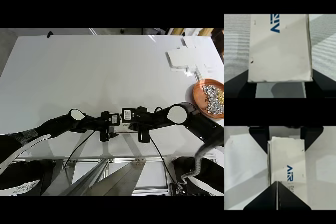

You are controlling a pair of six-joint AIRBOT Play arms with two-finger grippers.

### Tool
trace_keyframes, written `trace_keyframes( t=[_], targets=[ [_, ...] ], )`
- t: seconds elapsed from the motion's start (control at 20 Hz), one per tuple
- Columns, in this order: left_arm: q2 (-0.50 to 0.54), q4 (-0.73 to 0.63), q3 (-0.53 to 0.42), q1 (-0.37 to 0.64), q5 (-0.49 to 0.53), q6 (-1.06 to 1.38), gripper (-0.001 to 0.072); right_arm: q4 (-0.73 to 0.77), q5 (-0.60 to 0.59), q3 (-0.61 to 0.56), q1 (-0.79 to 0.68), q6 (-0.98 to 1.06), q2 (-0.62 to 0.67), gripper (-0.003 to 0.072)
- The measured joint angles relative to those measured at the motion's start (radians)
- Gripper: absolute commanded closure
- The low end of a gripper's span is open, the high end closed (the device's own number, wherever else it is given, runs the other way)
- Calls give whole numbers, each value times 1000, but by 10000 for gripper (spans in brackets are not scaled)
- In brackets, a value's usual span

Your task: Fold the box and place the chain.

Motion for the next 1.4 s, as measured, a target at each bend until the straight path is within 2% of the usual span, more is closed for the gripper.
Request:
trace_keyframes(
  t=[0.3,0.95,1.2,1.4],
  targets=[
    [0,0,0,0,0,0,364,-18,8,-10,0,2,-17,664],
    [0,1,-1,0,1,1,364,2,-54,-63,0,0,-43,664],
    [0,-2,0,0,-2,-2,364,-47,-45,-39,-30,109,38,664],
    [0,-1,0,0,-1,-2,364,-134,13,0,-159,281,137,664]
  ],
)
